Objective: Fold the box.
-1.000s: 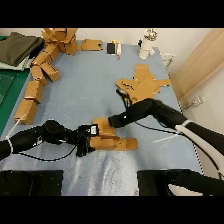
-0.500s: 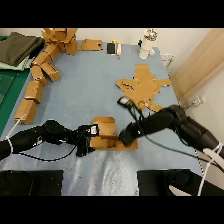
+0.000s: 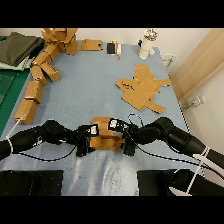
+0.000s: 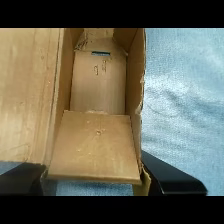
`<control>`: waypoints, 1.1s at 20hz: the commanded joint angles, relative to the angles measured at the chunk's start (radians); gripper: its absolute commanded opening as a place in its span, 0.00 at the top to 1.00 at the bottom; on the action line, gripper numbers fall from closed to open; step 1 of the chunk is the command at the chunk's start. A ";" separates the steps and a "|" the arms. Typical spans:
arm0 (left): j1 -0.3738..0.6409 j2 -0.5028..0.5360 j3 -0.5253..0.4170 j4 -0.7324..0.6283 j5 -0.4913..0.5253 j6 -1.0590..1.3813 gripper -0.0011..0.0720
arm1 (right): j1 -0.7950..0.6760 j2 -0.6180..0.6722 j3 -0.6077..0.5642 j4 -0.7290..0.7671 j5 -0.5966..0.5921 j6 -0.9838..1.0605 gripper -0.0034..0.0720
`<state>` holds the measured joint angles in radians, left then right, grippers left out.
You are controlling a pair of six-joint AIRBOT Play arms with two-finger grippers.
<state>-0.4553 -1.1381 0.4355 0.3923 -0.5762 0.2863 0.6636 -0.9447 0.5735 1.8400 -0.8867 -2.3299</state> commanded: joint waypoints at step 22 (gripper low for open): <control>0.000 -0.001 0.000 0.000 0.000 0.000 0.17 | 0.077 -0.082 -0.004 0.112 0.136 -0.185 0.85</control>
<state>-0.4553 -1.1381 0.4355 0.3927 -0.5758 0.2867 0.7219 -1.0046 0.5701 1.9354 -0.7757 -2.5042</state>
